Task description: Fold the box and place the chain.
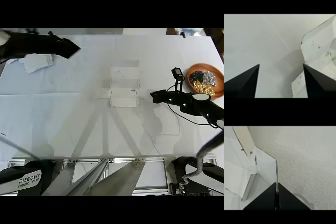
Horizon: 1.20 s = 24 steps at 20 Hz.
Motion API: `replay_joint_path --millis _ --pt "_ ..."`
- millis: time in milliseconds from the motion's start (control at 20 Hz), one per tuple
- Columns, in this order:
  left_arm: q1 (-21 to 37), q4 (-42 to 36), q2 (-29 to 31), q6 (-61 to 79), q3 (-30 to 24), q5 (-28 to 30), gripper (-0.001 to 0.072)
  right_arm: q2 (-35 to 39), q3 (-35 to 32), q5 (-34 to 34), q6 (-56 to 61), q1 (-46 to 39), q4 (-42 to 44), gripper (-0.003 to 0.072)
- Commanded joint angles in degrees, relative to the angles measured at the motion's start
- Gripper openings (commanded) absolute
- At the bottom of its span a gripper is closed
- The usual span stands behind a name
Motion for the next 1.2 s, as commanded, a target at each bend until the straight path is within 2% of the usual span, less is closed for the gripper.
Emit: replay_joint_path --millis 0,200,500,650,1150 --pt "-2.97 0.9 -12.0 0.55 9.18 -7.72 0.0694 -0.02 -0.04 0.0 0.02 -0.04 -0.02 0.0013" --pt "-4.35 0.15 -19.71 5.66 12.55 -12.83 0.0705 -0.02 -0.04 0.0 0.02 -0.04 0.0 0.0013" --pt "-5.62 -7.52 -29.75 6.38 17.4 -18.97 0.0706 -0.02 -0.04 0.0 0.02 -0.04 -0.02 0.0013" --pt "-6.69 -13.92 -32.35 8.94 19.1 -16.98 0.0706 -0.02 -0.04 0.0 0.02 -0.04 -0.02 0.0013" --pt "-8.7 -15.67 -34.53 14.67 20.09 -12.31 0.0701 -0.02 -0.04 0.0 0.02 -0.04 -0.02 0.0013"
